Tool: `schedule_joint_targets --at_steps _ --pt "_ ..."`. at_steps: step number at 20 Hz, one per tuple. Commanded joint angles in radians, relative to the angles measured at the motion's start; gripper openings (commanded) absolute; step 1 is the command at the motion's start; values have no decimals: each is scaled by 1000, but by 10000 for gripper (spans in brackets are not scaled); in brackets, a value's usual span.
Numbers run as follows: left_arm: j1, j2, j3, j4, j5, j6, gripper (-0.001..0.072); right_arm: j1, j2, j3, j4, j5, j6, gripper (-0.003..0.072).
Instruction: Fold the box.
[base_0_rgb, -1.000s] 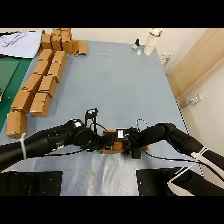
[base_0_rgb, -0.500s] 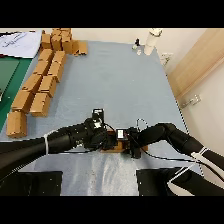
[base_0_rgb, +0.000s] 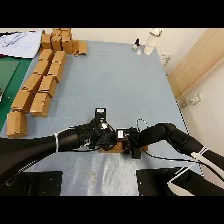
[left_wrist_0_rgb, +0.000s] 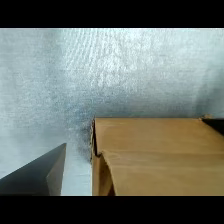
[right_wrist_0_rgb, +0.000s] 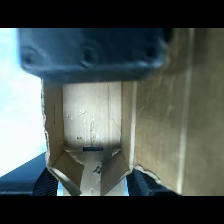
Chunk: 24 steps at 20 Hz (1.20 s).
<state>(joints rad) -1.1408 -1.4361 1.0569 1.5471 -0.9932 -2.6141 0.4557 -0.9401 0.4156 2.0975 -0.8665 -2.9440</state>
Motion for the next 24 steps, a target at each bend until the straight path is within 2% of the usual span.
schedule_joint_targets --at_steps 1,4,5,7,8,9,10,18,19,20,21,24 --pt "-2 -27 10 -14 9 5 519 1 0 0 0 2 0 515" --pt "-17 -60 10 -28 0 3 515 1 0 0 0 2 0 515" --pt "-19 -63 11 -25 -6 3 386 1 0 0 0 2 0 516" --pt "-19 -63 17 -24 -5 -1 307 1 0 0 0 2 0 515" --pt "-19 -63 21 -21 -3 5 50 1 0 0 0 2 0 515" --pt "-19 -63 26 -19 5 11 13 1 0 0 0 2 0 515" --pt "-19 -63 31 -19 12 11 13 1 0 0 0 2 0 515" --pt "-19 -63 38 -31 2 11 15 1 0 0 0 2 0 515" --pt "-19 -62 39 -37 -1 11 134 1 0 0 0 2 0 515" --pt "-19 -60 39 -43 -6 11 448 1 0 0 0 2 0 515" --pt "-19 -60 40 -51 -14 11 511 1 0 0 0 2 0 515" --pt "-19 -59 49 -52 -35 11 511 1 0 0 0 2 0 515"
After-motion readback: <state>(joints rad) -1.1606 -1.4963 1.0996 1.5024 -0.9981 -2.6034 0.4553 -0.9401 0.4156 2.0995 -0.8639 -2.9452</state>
